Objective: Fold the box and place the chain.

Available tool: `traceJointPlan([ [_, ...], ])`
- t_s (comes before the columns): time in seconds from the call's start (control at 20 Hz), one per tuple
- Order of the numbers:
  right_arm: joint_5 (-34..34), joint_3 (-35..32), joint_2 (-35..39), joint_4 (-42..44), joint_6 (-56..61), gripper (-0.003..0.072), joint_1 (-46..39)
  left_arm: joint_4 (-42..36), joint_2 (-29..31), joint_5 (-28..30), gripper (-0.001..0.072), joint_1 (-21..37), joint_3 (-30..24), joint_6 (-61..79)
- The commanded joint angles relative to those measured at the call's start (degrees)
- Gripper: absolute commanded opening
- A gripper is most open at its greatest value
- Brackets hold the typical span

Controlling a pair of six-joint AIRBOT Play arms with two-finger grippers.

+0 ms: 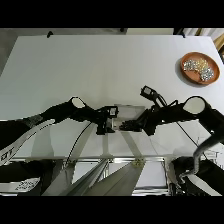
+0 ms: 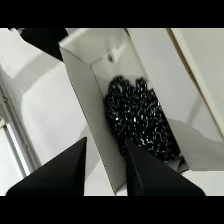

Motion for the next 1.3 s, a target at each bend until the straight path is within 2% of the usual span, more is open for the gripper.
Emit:
traceJointPlan([
  [0.0, -1.0, 3.8, 7.2, 0.0, 0.1, 0.0188, -3.3, 0.0, 0.0, 0.0, 0.0253, 0.0, 0.0, 0.0],
  [0.15, -7.3, 8.7, 11.6, -3.2, 0.1, 0.0188, -8.6, 0.0, 0.0, 0.0, 0.0253, 0.0, 0.0, 0.0],
  [0.35, -15.0, 11.2, 7.2, -5.4, 0.1, 0.0180, -11.3, 0.0, 0.0, 0.0, 0.0253, 0.0, 0.0, 0.0],
  [0.6, -14.7, 11.2, -9.7, -5.3, -1.1, 0.0181, -8.0, 0.0, 0.0, 0.0, 0.0253, 0.0, 0.0, 0.0],
  [0.75, -14.6, 11.2, -15.2, -4.9, -4.5, 0.0181, -4.4, 0.0, 0.0, 0.0, 0.0253, 0.0, 0.0, 0.0],
  [1.0, -12.2, 11.2, -16.7, -2.3, -10.7, 0.0181, 0.8, 0.0, 0.0, 0.0, 0.0253, 0.0, 0.0, 0.0],
  [1.25, -2.0, 11.2, -15.7, -2.3, -14.1, 0.0181, 1.3, 0.0, 0.0, 0.0, 0.0253, 0.0, 0.0, 0.0],
])
